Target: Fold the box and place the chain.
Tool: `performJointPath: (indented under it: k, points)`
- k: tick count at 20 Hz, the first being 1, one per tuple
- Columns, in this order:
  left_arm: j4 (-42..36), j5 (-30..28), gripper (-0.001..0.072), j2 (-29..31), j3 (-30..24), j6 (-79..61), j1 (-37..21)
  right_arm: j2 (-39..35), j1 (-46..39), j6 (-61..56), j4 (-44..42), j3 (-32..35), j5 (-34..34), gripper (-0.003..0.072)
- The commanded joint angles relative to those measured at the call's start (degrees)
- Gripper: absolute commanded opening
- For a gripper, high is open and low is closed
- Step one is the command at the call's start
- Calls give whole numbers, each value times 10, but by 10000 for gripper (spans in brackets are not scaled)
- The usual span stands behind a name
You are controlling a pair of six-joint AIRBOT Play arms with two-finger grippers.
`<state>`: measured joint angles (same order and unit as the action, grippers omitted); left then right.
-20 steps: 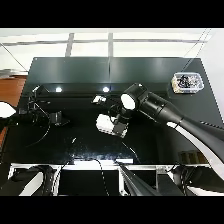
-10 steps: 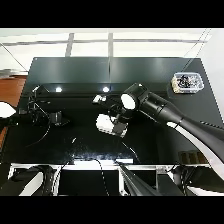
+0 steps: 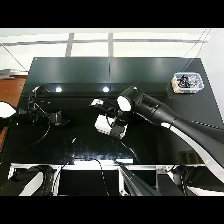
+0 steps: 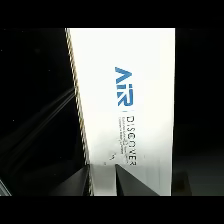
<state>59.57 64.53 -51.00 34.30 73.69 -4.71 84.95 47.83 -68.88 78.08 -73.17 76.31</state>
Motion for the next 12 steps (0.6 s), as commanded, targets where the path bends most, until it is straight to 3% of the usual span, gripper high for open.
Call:
performJointPath:
  k: [1, 6, 7, 8, 10, 12]
  points:
    - [0, 0, 709, 0, 0, 0, 0, -15, -3, -24, 0, -1, 8, 210]
    - [2, 0, 709, 0, 0, 0, 0, -129, -76, -173, -8, 14, 52, 201]
    - [2, 0, 709, 0, 0, 0, 0, -161, -96, -209, -19, 48, 47, 140]
    - [2, 0, 709, 0, 0, 0, 0, -191, -113, -243, -34, 94, 32, 27]
    - [2, -1, 709, 0, 0, 0, 0, -247, -137, -297, -108, 216, -40, 21]
    - [1, -3, 709, 0, 0, 0, 2, -267, -142, -307, -283, 330, -192, 22]
